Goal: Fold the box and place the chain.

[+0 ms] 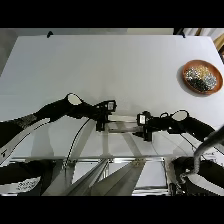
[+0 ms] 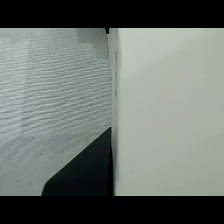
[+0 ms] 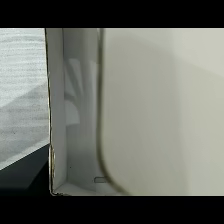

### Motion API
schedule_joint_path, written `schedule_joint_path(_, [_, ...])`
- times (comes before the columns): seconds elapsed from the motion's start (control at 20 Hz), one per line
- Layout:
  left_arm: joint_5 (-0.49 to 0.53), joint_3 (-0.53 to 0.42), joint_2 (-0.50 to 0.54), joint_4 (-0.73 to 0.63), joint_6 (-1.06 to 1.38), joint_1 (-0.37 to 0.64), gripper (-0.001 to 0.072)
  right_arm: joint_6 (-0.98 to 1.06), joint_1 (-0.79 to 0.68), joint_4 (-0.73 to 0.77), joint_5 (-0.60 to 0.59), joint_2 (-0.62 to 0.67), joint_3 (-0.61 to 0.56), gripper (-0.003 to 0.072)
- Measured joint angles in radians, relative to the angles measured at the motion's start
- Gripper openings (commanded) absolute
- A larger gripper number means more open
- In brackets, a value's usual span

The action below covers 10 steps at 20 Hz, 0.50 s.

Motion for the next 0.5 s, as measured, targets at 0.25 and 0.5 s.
schedule_joint_path(0.25, [0.017,0.000,0.000,-0.003,0.001,0.001,0.0572,-0.004,0.000,-0.005,0.008,0.000,0.000,0.0340])
schedule_joint_path(0.5, [0.015,-0.001,0.030,0.005,0.005,0.003,0.0578,-0.003,0.000,-0.004,0.006,0.000,0.000,0.0340])
